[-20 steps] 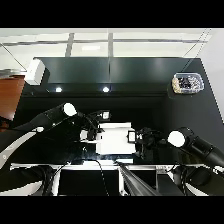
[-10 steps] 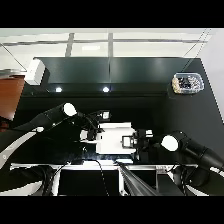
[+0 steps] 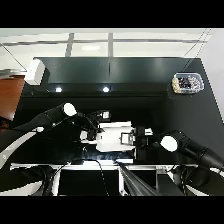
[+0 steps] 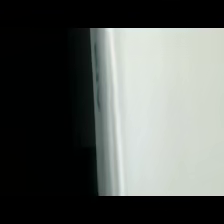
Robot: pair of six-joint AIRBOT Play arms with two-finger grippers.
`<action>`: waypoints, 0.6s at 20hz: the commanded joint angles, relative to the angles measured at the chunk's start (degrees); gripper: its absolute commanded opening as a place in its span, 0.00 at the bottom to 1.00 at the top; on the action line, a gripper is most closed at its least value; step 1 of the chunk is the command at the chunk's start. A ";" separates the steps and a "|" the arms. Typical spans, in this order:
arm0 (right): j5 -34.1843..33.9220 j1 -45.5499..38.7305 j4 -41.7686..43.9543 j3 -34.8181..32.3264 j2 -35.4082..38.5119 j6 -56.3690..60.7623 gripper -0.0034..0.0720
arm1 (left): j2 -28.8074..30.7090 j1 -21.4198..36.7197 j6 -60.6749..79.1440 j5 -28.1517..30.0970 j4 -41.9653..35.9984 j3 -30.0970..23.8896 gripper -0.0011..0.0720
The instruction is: Fold the box and place the chain.
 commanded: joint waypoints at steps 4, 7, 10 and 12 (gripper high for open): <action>0.85 -3.87 -5.81 4.39 0.17 9.01 0.99 | 0.02 0.00 0.07 -0.31 0.15 -0.02 0.05; 1.84 -6.97 -5.81 6.21 0.17 9.01 0.99 | 0.02 0.00 0.07 -0.39 0.17 0.00 0.05; 3.04 -7.96 -5.11 6.47 0.17 4.20 0.99 | 0.02 0.00 0.07 -0.39 0.17 0.00 0.05; 2.82 -8.00 -2.71 6.47 0.20 1.84 0.99 | 0.02 0.00 0.07 -0.39 0.17 0.00 0.05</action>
